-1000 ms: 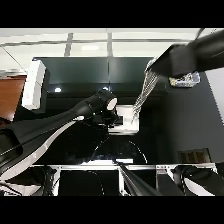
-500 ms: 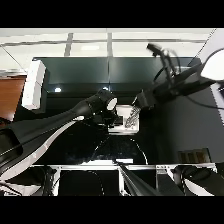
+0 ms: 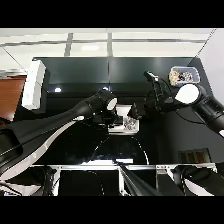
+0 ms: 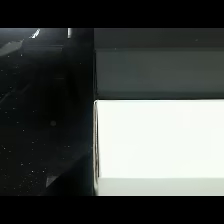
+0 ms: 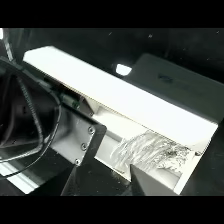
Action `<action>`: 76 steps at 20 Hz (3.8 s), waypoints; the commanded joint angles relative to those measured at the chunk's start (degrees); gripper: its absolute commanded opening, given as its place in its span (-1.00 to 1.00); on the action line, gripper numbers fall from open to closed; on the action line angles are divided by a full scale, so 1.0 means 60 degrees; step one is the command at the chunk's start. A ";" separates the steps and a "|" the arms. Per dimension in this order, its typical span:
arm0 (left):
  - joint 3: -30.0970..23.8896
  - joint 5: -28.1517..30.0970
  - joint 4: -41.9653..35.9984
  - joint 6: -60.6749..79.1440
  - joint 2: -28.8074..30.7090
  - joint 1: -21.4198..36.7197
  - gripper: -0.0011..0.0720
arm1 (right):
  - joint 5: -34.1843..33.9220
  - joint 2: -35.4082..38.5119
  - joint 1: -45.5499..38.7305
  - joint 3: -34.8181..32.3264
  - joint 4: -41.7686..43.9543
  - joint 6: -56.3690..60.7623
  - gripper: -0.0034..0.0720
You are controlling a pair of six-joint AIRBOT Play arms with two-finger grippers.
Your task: Fold the box and place the chain.
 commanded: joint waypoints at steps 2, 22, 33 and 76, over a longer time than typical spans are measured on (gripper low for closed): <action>0.0004 0.0051 -0.0062 -0.0004 0.0004 0.0000 -0.90 | 0.0364 0.0087 -0.0477 -0.0149 -0.0758 0.0022 0.15; -0.3716 -0.0918 0.1286 0.3209 0.5013 0.2790 0.74 | 0.0714 0.0798 -0.2014 -0.0138 -0.1836 -0.0557 0.15; -0.6138 0.2834 -0.5235 1.9314 0.5577 0.4029 1.00 | 0.0382 0.0798 -0.2014 -0.0138 -0.2084 -0.0554 0.15; -0.5249 0.4564 -0.8444 2.4651 0.2375 0.2699 0.26 | -0.1738 0.0659 -0.1985 -0.0379 -0.2175 -0.0546 0.16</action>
